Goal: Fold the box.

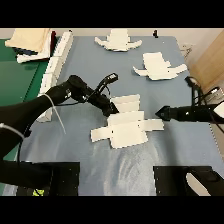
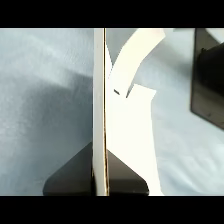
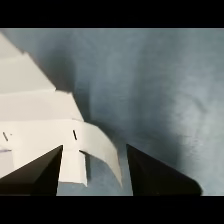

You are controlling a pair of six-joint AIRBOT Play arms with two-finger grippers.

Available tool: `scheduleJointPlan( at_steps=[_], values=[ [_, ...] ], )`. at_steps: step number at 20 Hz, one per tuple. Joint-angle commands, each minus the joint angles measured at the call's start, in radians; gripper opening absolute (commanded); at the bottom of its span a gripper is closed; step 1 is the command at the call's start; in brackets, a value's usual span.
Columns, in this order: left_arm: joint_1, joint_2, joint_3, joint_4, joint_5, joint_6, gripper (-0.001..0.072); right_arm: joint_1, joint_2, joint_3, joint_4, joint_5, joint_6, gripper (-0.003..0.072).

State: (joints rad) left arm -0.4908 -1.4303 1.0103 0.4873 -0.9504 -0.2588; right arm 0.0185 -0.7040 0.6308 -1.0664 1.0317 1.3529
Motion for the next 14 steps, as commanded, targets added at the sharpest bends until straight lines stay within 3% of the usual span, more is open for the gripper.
scheduleJointPlan(
  at_steps=[1,3,6,9,14],
  values=[
    [-0.066,0.150,-0.171,-0.063,0.285,0.289,0.0008,0.000,-0.001,0.114,-0.096,-0.042,0.136,0.0571],
    [-0.105,0.230,-0.270,-0.184,0.372,0.482,0.0008,0.000,-0.008,0.111,-0.088,-0.050,0.142,0.0494],
    [-0.161,0.307,-0.370,-0.272,0.383,0.637,0.0009,0.001,-0.035,0.111,-0.069,-0.054,0.149,0.0479],
    [-0.211,0.325,-0.407,-0.278,0.390,0.666,0.0009,0.001,-0.072,0.111,-0.043,-0.054,0.149,0.0479],
    [-0.281,0.318,-0.447,-0.278,0.500,0.666,0.0009,0.002,-0.116,0.111,0.015,-0.054,0.146,0.0475]
  ],
)
